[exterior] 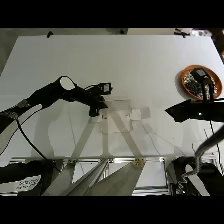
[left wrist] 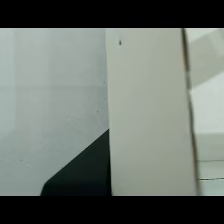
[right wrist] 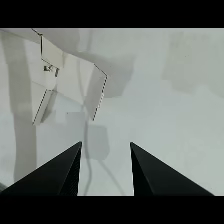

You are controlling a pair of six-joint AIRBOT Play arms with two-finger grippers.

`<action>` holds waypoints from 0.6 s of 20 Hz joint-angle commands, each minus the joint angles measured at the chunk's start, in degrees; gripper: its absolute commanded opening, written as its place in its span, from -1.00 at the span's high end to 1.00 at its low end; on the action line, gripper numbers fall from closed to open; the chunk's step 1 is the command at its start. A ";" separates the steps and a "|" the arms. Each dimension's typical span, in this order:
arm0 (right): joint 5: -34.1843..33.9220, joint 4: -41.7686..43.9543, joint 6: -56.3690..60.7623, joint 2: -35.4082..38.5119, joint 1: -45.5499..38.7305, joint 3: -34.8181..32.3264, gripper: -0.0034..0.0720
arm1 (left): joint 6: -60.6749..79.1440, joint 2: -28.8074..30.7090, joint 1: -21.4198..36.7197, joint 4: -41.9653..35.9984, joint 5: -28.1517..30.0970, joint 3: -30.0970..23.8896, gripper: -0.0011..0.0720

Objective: Fold the box and place the chain.

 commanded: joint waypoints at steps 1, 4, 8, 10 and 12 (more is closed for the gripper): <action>0.00 0.00 0.02 0.04 -0.04 0.07 0.00 | -0.02 -0.48 -0.04 -0.55 0.07 0.07 0.68; 0.02 0.00 0.02 0.04 -0.04 0.07 0.00 | -0.02 -1.95 -0.04 -0.26 -1.49 0.07 0.53; 0.00 0.00 0.02 0.04 -0.04 0.07 0.00 | -0.02 -3.21 -0.04 -0.20 -3.78 0.07 0.33; 0.00 0.00 0.02 0.04 -0.04 0.07 0.00 | 0.00 -3.21 -0.04 -0.17 -4.20 0.04 0.33; 0.00 0.00 0.02 0.04 -0.04 0.07 0.00 | 0.00 -3.32 -0.09 -0.15 -4.52 0.04 0.34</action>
